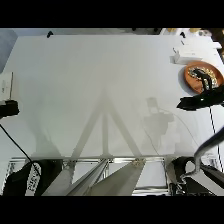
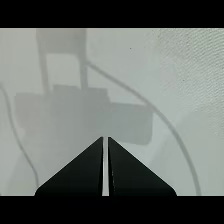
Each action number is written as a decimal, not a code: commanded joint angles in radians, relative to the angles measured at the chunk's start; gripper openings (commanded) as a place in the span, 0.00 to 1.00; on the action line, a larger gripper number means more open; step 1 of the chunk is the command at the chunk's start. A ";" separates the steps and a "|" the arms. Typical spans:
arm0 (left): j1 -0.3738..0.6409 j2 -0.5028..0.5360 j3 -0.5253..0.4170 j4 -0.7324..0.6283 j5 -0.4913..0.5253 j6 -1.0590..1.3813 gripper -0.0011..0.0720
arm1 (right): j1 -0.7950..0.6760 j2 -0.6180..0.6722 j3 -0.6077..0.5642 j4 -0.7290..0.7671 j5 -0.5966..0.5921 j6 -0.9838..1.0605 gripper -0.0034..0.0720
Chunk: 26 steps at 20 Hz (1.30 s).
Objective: Fold the box and place the chain.
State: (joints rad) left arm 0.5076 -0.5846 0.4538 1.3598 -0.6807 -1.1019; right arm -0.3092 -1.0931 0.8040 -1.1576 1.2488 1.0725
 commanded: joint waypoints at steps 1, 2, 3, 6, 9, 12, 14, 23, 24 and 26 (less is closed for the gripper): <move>0.017 -0.106 -0.033 0.024 0.009 -0.040 0.02 | 0.001 -0.001 0.000 0.015 -0.003 0.000 0.09; 0.017 -0.130 -0.033 0.024 0.009 -0.040 0.02 | 0.001 -0.001 0.000 0.014 -0.003 0.000 0.09; 0.018 -0.150 -0.033 0.024 0.007 -0.040 0.02 | 0.001 -0.001 0.000 0.014 -0.003 0.000 0.09; 0.018 -0.193 -0.035 0.024 -0.001 -0.040 0.02 | 0.001 -0.001 0.000 0.012 0.002 0.004 0.09; 0.018 -0.232 -0.035 0.024 0.000 -0.040 0.03 | 0.001 -0.001 0.000 0.010 0.002 0.004 0.09; 0.017 -0.276 -0.035 0.017 0.007 -0.040 0.04 | 0.001 -0.001 0.000 0.010 0.020 0.004 0.09; 0.017 -0.305 -0.035 0.003 0.006 -0.040 0.15 | 0.001 -0.001 0.000 0.010 0.020 0.003 0.09; 0.014 -0.328 -0.035 -0.002 -0.010 -0.040 0.96 | 0.001 -0.001 0.000 0.011 0.016 0.000 0.09; 0.014 -0.328 -0.035 -0.002 -0.018 -0.040 0.97 | 0.001 -0.001 0.000 0.011 0.016 0.000 0.09; 0.014 -0.325 -0.035 -0.007 -0.036 -0.040 0.97 | 0.001 -0.001 0.000 0.011 0.016 0.000 0.09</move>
State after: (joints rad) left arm 0.5220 -0.9108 0.4191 1.3582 -0.6987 -1.1408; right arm -0.3092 -1.0931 0.8040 -1.1473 1.2652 1.0737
